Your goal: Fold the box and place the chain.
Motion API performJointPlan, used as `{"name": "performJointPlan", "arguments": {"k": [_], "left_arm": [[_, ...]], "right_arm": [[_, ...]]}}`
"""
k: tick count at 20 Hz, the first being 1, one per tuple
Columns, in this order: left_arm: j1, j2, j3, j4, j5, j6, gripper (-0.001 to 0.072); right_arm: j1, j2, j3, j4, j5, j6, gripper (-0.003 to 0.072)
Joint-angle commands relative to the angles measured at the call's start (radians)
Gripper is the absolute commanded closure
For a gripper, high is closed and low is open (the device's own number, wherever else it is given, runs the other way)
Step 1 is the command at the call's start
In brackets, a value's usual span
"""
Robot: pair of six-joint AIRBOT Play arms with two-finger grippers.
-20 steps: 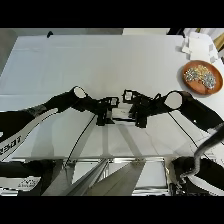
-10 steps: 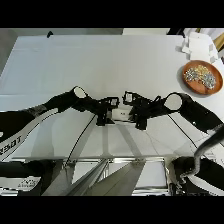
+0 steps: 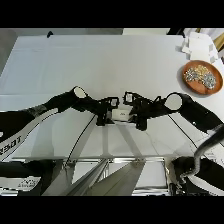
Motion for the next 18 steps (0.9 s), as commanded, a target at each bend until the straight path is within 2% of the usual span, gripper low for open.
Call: {"name": "performJointPlan", "arguments": {"k": [1,6,12,15,16,18], "left_arm": [[0.0,0.001,0.0,0.0,0.003,-0.001,0.0318],[0.0,0.001,0.0,0.0,0.003,-0.001,0.0318],[0.0,0.001,0.0,0.0,0.003,-0.001,0.0318],[0.0,0.001,0.0,0.0,0.003,-0.001,0.0318],[0.0,0.001,0.0,0.0,0.003,-0.001,0.0318],[0.0,0.001,0.0,0.0,0.003,-0.001,0.0318]], "right_arm": [[0.001,0.034,0.001,0.038,-0.037,-0.019,0.0393],[0.001,0.116,0.001,0.041,-0.041,-0.022,0.0393],[-0.006,0.128,0.001,0.101,-0.016,-0.026,0.0406],[-0.061,0.128,0.001,0.24,-0.014,-0.093,0.0545],[-0.079,0.128,0.001,0.28,-0.015,-0.11,0.0545],[-0.101,0.126,-0.002,0.345,-0.015,-0.151,0.0652]]}}
